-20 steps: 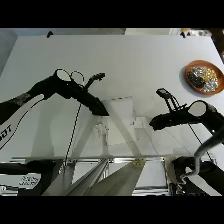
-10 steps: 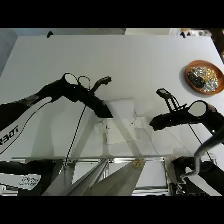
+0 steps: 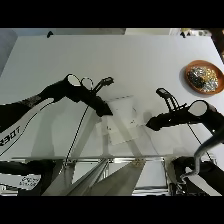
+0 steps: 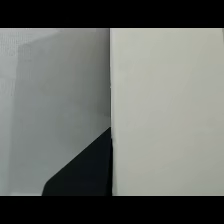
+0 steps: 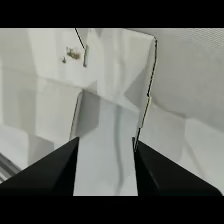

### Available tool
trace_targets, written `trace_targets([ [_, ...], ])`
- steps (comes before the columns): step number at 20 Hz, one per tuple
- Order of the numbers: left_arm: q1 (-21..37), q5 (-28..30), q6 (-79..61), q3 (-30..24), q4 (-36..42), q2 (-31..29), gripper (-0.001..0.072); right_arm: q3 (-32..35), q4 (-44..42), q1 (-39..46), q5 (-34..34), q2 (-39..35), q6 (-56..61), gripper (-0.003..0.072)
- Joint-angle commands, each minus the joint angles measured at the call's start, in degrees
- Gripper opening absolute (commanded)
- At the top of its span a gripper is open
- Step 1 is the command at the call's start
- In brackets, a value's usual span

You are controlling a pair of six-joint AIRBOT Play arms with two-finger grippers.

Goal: Fold the box and place the chain.

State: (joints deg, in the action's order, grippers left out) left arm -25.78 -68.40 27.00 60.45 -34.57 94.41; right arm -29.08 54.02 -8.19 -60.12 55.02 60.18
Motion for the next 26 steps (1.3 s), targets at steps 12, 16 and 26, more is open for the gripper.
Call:
trace_targets([
  [12, -6.2, 13.0, -14.9, -12.4, -7.1, -22.9, -0.0003, -12.9, -1.3, 0.0, -6.6, -15.4, 0.0, 0.0411],
  [16, -5.5, 15.8, -27.2, -14.1, -1.9, -19.6, 0.0003, -12.9, -1.5, 0.0, -7.0, -16.9, 0.0, 0.0411],
  [26, -5.6, 24.8, -37.9, -14.1, 4.2, -11.0, 0.0003, -12.9, -1.5, 0.0, -6.6, -16.9, 0.0, 0.041],
])
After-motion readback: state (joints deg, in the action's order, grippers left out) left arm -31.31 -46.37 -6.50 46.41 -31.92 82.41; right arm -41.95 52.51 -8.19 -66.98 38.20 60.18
